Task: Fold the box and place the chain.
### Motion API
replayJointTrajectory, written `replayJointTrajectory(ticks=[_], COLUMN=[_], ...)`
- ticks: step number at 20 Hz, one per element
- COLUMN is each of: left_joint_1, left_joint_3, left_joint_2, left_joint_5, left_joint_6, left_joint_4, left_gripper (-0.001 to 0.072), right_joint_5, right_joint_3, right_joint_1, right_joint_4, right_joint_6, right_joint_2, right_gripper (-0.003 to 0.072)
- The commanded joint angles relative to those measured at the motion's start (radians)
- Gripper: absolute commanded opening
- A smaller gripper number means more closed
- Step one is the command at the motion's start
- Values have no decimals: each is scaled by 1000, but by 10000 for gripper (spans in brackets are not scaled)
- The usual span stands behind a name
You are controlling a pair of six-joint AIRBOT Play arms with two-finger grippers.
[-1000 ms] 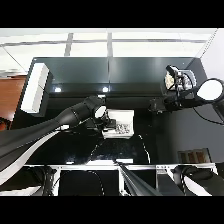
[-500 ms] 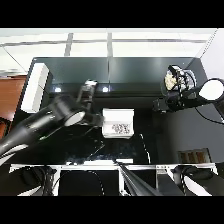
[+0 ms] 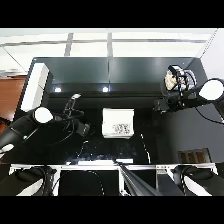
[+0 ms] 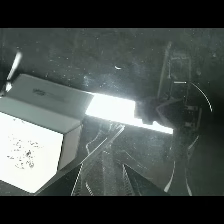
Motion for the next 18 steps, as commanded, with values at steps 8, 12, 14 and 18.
replayJointTrajectory(ticks=[8, 12, 14, 18], left_joint_1=[-99, -81, -78, -78], left_joint_3=[-30, -22, -22, -21], left_joint_2=[-116, -153, -174, -193], left_joint_5=[155, 149, 150, 169], left_joint_6=[1365, 1331, 1331, 1331], left_joint_4=[-319, -359, -359, -360], left_gripper=[714, 713, 713, 714], right_joint_5=[10, 5, 5, 4], right_joint_3=[-1, -1, -1, -3], right_joint_1=[0, 0, 0, 0], right_joint_4=[17, 58, 58, 58], right_joint_6=[38, 39, 39, 39], right_joint_2=[1, 1, 1, 1], right_gripper=[305, 305, 305, 305])
